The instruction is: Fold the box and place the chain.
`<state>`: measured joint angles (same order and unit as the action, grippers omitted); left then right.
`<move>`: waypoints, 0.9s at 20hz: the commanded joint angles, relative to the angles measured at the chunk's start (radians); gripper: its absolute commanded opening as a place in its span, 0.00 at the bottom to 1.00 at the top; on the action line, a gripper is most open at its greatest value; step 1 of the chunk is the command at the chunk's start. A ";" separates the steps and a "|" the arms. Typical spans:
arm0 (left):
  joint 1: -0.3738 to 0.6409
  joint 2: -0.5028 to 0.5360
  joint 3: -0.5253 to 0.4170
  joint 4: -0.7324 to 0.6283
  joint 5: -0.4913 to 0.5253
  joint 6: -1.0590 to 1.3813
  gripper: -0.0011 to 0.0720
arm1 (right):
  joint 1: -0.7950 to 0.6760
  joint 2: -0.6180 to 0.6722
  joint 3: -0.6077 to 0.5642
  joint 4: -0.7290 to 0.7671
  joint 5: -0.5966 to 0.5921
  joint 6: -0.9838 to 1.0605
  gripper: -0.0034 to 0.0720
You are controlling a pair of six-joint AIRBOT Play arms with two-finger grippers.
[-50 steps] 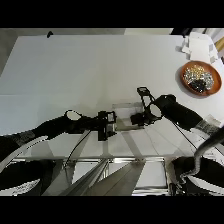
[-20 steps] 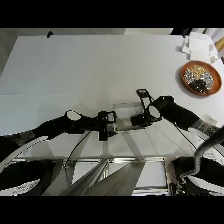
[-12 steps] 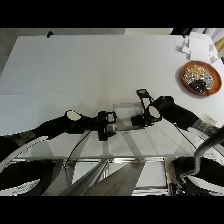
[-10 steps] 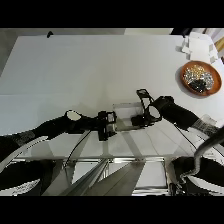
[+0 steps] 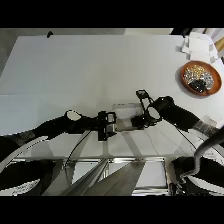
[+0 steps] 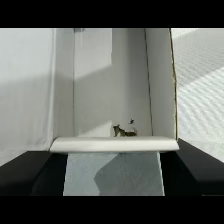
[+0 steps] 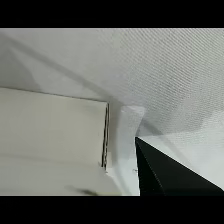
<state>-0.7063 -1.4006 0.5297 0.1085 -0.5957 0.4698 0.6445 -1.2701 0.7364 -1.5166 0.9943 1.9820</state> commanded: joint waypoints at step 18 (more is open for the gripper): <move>0.000 0.001 0.001 -0.003 -0.003 -0.002 0.22 | -0.596 0.203 0.355 -0.050 0.163 -0.512 0.54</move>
<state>-0.7063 -1.4006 0.5297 0.1051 -0.5987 0.4675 0.2066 -1.0039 1.0065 -1.5673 1.1687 1.5829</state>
